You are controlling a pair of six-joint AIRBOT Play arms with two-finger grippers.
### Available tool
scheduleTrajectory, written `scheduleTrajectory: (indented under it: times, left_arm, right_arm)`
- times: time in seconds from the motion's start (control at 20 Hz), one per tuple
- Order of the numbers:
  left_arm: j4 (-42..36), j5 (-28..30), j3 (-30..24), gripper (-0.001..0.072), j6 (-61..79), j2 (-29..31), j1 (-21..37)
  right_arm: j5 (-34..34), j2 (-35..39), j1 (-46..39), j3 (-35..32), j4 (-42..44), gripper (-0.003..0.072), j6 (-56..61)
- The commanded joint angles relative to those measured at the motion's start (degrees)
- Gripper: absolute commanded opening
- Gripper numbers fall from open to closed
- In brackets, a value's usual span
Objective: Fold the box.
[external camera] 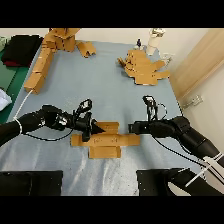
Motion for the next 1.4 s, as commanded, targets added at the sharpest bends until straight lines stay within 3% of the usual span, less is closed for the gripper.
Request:
scheduleTrajectory:
  times: [0.0,1.0,1.15,1.35]
  left_arm:
    - [1.2,-0.1,0.0,0.001,-0.5,-1.0,0.0]
    - [1.8,3.2,0.3,0.0011,-1.7,-1.1,0.0]
    - [1.8,2.6,0.3,0.0011,-1.7,-1.1,0.0]
    - [1.8,2.1,0.3,0.0011,-1.7,-1.1,0.0]
  right_arm:
    - [0.5,0.0,0.1,-0.4,-0.2,0.0003,0.2]
    - [-1.2,0.1,0.5,-1.3,2.0,0.0003,0.1]
    - [-3.8,0.1,7.0,-1.2,2.0,0.0002,0.9]
    - [-8.7,0.1,21.8,-1.2,-6.2,0.0002,17.1]
